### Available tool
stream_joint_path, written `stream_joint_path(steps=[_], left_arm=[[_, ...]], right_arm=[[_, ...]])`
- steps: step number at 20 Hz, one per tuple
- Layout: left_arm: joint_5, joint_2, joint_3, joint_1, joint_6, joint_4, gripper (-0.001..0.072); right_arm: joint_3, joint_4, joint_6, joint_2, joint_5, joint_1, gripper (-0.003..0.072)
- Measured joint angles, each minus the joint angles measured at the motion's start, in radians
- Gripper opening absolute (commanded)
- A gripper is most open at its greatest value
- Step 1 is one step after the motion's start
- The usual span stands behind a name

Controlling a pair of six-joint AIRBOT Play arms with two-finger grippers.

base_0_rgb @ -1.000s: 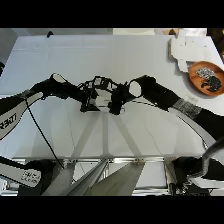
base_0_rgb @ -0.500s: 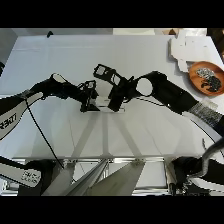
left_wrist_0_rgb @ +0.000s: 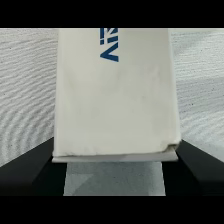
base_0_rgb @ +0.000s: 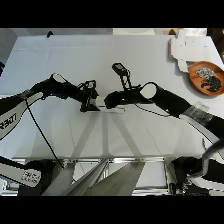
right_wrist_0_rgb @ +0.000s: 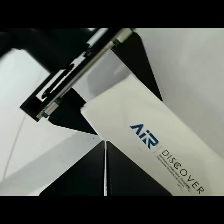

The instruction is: Fold the box and place the chain.

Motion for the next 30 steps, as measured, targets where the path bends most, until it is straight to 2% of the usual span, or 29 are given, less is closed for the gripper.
stream_joint_path(steps=[6,23,30], left_arm=[[0.000,0.000,0.000,0.000,0.001,0.000,0.0331],[0.001,0.000,0.000,0.000,0.001,0.001,0.0331],[0.000,0.000,0.000,0.000,-0.003,-0.001,0.0331]], right_arm=[[-0.041,0.069,0.003,-0.040,-0.034,-0.003,0.0009],[-0.048,0.063,0.003,-0.065,-0.044,0.008,0.0010],[-0.049,0.043,0.000,0.039,-0.116,0.011,0.0011]])
